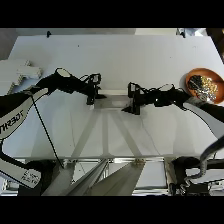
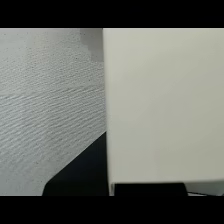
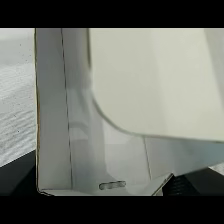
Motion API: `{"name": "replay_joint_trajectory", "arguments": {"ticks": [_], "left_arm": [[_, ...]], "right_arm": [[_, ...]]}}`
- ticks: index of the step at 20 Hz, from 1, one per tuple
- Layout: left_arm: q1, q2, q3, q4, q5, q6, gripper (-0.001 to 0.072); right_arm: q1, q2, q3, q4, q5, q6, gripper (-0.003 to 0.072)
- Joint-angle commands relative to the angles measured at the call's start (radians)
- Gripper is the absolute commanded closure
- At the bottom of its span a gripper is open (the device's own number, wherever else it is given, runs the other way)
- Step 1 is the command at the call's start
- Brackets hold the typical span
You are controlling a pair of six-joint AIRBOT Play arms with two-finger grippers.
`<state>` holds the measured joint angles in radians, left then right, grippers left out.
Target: Fold the box and place the chain.
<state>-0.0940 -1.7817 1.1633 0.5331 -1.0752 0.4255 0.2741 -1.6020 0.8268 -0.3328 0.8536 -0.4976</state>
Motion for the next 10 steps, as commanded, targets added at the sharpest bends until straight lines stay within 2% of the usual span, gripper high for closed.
{"name": "replay_joint_trajectory", "arguments": {"ticks": [1, 4, 10], "left_arm": [[0.0, 0.0, 0.0, 0.0, 0.002, 0.0, 0.0695], [0.0, 0.0, 0.0, 0.0, 0.002, 0.0, 0.0695], [0.0, 0.0, 0.0, 0.0, 0.002, 0.0, 0.0695]], "right_arm": [[0.001, -0.005, 0.002, 0.0, 0.009, 0.0, -0.0002], [0.007, -0.016, 0.002, -0.003, 0.051, 0.0, -0.0002], [0.007, -0.016, 0.002, 0.0, 0.049, 0.0, -0.0002]]}}
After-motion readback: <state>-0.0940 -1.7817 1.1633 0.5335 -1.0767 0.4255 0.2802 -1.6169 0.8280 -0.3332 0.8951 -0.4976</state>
